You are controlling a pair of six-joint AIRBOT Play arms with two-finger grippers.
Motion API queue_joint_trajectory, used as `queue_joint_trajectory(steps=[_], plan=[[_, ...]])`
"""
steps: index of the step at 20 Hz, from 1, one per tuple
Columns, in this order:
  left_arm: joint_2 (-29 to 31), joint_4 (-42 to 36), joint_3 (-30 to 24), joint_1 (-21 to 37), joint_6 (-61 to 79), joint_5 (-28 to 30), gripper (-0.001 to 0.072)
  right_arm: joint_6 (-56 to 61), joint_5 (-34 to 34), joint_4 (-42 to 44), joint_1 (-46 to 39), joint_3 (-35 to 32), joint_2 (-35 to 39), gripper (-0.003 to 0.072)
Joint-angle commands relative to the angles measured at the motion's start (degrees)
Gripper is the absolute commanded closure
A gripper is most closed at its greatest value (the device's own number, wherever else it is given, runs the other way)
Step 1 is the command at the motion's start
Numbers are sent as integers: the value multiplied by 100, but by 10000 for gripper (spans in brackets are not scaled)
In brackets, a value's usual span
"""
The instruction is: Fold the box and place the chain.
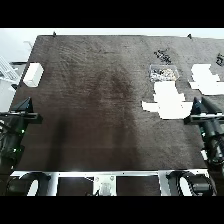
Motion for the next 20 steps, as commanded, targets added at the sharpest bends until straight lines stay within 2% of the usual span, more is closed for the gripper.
queue_joint_trajectory(steps=[1, 3, 5, 7, 9, 10, 14, 17, 19, 20], plan=[[0, 2, -2, 4, 0, 2, 688, -293, 157, -72, -568, 791, -984, 454], [0, 2, -2, 4, 0, 0, 688, -280, 990, -179, -1191, 1351, -2017, 460], [0, 4, -2, 4, 0, 2, 688, -61, 2326, -341, -1950, 1932, -3239, 464], [0, 2, -2, 4, 0, 2, 688, 855, 3790, -1040, -2745, 2610, -4448, 424], [0, 2, -2, 4, 0, 2, 688, 1606, 5429, -1602, -3453, 3294, -5381, 422], [0, 2, -2, 4, 0, 2, 688, 1834, 5934, -1867, -3742, 3598, -5731, 407], [0, 2, -2, 4, 0, 0, 688, 2793, 6704, -2767, -4664, 4981, -6859, 393], [0, 2, -2, 4, 0, 2, 688, 3410, 8083, -3679, -4806, 6745, -8094, 392], [0, 2, -2, 4, 0, 7, 688, 3722, 8686, -4118, -4789, 7888, -8931, 351], [0, 2, -2, 4, 0, 4, 688, 3720, 8900, -4190, -4787, 8332, -9274, 353]])
